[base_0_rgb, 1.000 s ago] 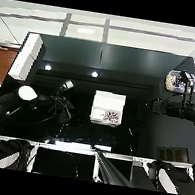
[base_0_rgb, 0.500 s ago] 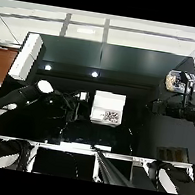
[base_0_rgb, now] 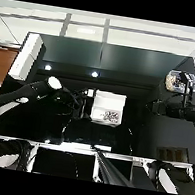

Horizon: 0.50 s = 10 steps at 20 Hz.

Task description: Fold the box and place the chain.

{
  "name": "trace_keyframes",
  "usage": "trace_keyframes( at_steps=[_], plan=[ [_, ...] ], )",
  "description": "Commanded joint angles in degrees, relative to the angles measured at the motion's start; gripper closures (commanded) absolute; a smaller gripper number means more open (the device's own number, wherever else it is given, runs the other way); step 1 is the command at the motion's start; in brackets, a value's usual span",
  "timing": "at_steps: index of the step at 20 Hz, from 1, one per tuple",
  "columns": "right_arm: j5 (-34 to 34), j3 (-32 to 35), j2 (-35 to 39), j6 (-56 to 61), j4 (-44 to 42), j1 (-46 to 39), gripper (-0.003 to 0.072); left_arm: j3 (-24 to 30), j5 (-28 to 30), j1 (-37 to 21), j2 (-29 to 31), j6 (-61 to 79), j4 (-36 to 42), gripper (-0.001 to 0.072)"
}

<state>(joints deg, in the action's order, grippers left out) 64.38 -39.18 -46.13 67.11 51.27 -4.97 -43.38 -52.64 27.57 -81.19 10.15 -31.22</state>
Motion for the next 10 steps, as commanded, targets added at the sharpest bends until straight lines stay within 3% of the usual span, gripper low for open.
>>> trace_keyframes(
  at_steps=[1,4,5,8,9,10],
  plan=[
    [-0.15,0.04,0.04,-0.04,-0.02,-0.02,0.036,-0.44,-0.13,0.28,-0.42,-0.11,0.5,-0.0001],
    [-0.81,0.04,0.02,-0.07,-0.02,-0.02,0.036,-0.44,0.09,0.28,-0.44,0.07,0.66,0.0009],
    [-1.42,0.07,0.02,-0.04,-0.04,-0.02,0.036,-0.44,0.09,0.28,-0.44,0.13,0.63,0.0049],
    [-5.05,1.01,-0.17,1.99,-0.39,0.83,0.0359,-0.44,0.11,0.31,-0.44,0.13,0.59,0.0281],
    [-7.65,1.09,-0.59,4.46,-0.39,1.95,0.0307,-0.44,0.09,0.28,-0.44,0.13,0.59,0.0365],
    [-10.58,1.09,-1.25,6.8,-0.59,3.45,0.0081,-0.42,0.11,0.28,-0.44,0.13,0.59,0.0377]
  ],
)
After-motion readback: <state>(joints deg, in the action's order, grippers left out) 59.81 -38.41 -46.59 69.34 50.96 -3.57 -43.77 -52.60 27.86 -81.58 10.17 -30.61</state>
